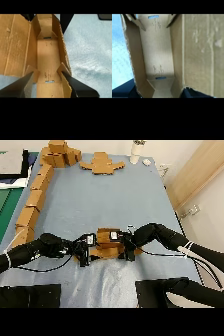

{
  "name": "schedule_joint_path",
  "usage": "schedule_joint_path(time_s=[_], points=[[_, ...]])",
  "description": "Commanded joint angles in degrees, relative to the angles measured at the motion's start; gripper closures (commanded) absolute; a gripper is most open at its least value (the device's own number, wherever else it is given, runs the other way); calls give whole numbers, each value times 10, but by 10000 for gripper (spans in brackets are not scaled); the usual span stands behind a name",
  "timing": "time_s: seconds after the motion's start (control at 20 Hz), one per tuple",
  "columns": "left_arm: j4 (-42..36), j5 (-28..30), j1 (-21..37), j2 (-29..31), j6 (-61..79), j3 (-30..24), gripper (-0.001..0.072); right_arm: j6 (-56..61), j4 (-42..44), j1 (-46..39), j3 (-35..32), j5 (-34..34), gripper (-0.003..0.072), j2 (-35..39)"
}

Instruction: Fold the box.

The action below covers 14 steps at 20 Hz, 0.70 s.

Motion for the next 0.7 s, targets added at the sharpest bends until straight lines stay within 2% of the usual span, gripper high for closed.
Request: schedule_joint_path(time_s=[0.0,0.2,0.25,0.35,0.4,0.45,0.5,0.65], points=[[-4,0,0,0,2,1,159,0,0,0,0,0,95,0],[-4,0,0,0,1,1,160,0,0,0,0,0,95,0],[-4,0,0,0,0,1,186,0,0,0,0,0,95,0],[9,12,1,1,-2,-1,612,0,0,0,0,0,95,0],[28,33,1,6,-30,-1,660,0,0,0,0,0,95,0],[59,49,5,15,-75,-1,673,0,0,0,0,0,95,0],[113,48,14,28,-127,-1,697,0,0,0,0,0,95,0],[271,9,44,85,-318,-13,698,0,0,0,0,0,95,0]])
